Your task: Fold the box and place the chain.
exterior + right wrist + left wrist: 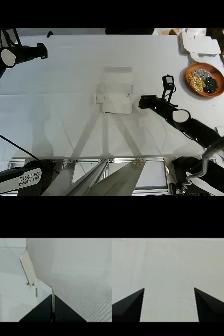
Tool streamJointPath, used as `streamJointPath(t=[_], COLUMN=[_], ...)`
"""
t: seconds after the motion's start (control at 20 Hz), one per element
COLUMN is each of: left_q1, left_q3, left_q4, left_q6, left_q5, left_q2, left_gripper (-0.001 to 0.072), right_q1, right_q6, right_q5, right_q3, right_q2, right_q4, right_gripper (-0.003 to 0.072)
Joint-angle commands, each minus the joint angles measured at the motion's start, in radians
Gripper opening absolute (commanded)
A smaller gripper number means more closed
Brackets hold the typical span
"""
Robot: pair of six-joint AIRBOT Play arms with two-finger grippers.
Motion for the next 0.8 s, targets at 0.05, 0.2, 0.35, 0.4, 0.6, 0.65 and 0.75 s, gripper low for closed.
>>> streamJointPath(t=[0.05, 0.2, 0.35, 0.4, 0.6, 0.65, 0.75], left_q1=[0.0, 0.0, 0.0, 0.0, 0.0, 0.0, 0.0], left_q3=[0.0, 0.0, 0.0, 0.0, 0.0, 0.0, 0.0], left_q4=[0.0, 0.0, 0.0, 0.0, 0.0, 0.0, 0.0], left_q6=[0.0, 0.0, 0.0, 0.0, 0.0, 0.0, 0.0], left_q5=[0.0, 0.0, 0.0, 0.0, 0.0, 0.0, 0.0], left_q2=[0.001, 0.001, 0.001, 0.001, 0.001, 0.001, 0.001], left_gripper=[0.0701, 0.0701, 0.0701, 0.0701, 0.0701, 0.0701, 0.0701], right_q1=[0.055, 0.055, 0.055, 0.055, 0.055, 0.055, 0.055], right_q6=[-0.001, 0.0, -0.001, -0.001, -0.001, -0.001, -0.001], right_q5=[-0.103, -0.092, -0.079, -0.082, -0.082, -0.082, -0.082], right_q3=[-0.024, -0.024, -0.024, -0.024, -0.024, -0.024, -0.024], right_q2=[-0.013, -0.042, -0.061, -0.06, -0.06, -0.06, -0.06], right_q4=[0.042, 0.042, 0.041, 0.041, 0.041, 0.041, 0.041], right_gripper=[0.0004, 0.0005, 0.0006, 0.0007, 0.0009, 0.0009, 0.0009])
